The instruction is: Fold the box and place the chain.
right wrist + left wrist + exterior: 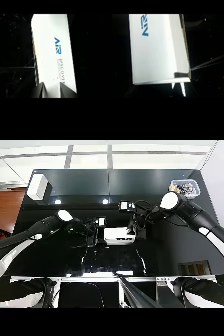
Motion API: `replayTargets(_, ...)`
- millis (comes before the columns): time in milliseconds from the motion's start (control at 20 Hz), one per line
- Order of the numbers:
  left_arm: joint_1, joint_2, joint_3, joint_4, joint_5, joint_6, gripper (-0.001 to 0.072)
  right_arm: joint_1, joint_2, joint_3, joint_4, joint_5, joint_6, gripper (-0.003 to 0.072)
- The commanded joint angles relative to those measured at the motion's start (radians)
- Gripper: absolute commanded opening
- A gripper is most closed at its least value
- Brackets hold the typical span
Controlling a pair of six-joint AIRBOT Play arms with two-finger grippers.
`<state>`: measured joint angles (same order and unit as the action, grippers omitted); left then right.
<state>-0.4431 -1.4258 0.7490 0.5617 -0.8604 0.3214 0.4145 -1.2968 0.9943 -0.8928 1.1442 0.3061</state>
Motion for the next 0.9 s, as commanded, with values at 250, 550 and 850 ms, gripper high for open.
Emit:
replayTargets(250,0.0,0.0,0.0,0.002,-0.003,0.0,0.0415,0.033,0.0,0.0,-0.003,-0.007,0.001,0.0227)
replayTargets(550,0.0,0.0,0.0,0.002,-0.003,0.0,0.0415,0.037,0.0,0.0,-0.002,0.005,0.003,0.0127)
replayTargets(850,0.0,0.0,0.0,0.002,-0.003,0.0,0.0415,0.037,0.0,0.0,-0.019,0.033,0.006,0.0129)
